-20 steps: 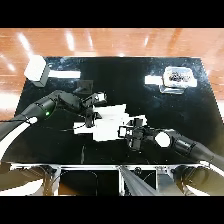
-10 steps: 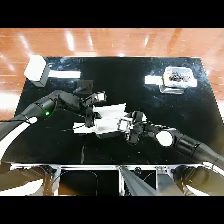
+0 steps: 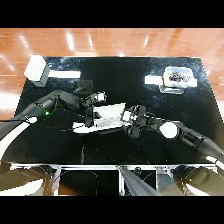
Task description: Fold the box and place the chain.
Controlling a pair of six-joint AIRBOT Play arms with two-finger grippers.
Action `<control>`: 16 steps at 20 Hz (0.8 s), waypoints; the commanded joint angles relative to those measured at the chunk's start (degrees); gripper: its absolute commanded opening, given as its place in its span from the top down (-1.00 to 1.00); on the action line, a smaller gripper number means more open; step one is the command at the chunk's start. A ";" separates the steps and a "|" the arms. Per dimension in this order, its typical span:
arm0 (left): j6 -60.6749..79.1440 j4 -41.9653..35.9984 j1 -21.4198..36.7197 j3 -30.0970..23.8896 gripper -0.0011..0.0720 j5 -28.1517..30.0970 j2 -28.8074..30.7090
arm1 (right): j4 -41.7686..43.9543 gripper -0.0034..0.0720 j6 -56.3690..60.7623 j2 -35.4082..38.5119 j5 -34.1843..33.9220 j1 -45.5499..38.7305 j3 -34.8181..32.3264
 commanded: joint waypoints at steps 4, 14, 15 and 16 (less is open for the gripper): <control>0.02 2.03 0.00 0.02 0.91 -0.11 0.04 | 8.13 -1.00 -12.02 -3.78 7.50 -4.74 2.58; 0.02 2.12 0.00 0.02 0.91 -0.07 0.04 | 17.81 -1.00 -26.18 -10.86 12.11 -8.92 6.82; 0.04 2.32 0.00 0.02 0.91 -0.09 0.04 | 18.62 -1.00 -26.29 -10.99 13.51 -10.27 7.06; 0.02 2.54 0.00 0.02 0.91 -0.09 0.04 | 19.06 -1.00 -26.34 -10.99 14.14 -11.34 7.19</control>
